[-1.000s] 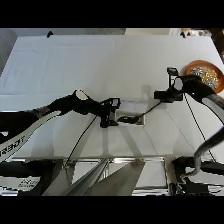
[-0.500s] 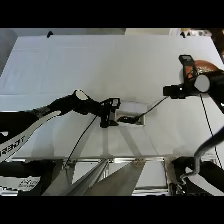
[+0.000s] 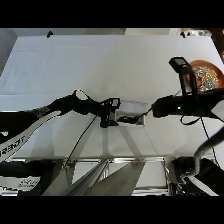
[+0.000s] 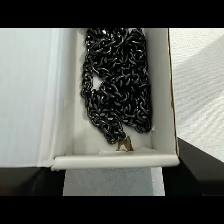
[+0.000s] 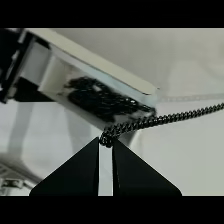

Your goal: Fold the box and place the chain.

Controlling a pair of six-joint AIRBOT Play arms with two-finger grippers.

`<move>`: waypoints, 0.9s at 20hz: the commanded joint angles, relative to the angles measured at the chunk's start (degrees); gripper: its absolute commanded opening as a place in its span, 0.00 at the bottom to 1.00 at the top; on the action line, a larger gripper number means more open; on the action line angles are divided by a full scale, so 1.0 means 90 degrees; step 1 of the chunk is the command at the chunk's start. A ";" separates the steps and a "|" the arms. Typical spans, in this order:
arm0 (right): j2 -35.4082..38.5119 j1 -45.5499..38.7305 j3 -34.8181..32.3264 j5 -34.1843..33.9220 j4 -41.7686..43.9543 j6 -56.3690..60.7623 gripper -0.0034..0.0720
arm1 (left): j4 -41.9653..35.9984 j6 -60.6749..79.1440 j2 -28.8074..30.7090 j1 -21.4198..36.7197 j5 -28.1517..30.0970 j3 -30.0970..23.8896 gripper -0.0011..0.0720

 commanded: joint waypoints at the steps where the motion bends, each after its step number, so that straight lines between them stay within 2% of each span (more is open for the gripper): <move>1: 0.0087 0.0644 0.0002 -0.0661 0.0529 0.0114 0.07 | 0.0000 0.0000 0.0005 0.0002 0.0002 0.0005 0.30; 6: -0.0270 0.0957 0.0000 -0.1389 0.0588 0.0299 0.07 | 0.0000 0.0000 0.0005 0.0002 0.0000 0.0005 0.30; 16: -0.2120 0.0988 0.0000 -0.1299 0.0177 0.0291 0.09 | 0.0000 0.0000 0.0005 0.0002 0.0000 0.0005 0.30; 18: -0.2042 0.0986 0.0002 -0.1302 0.0170 0.0051 0.35 | 0.0000 0.0000 0.0005 0.0002 0.0000 0.0005 0.30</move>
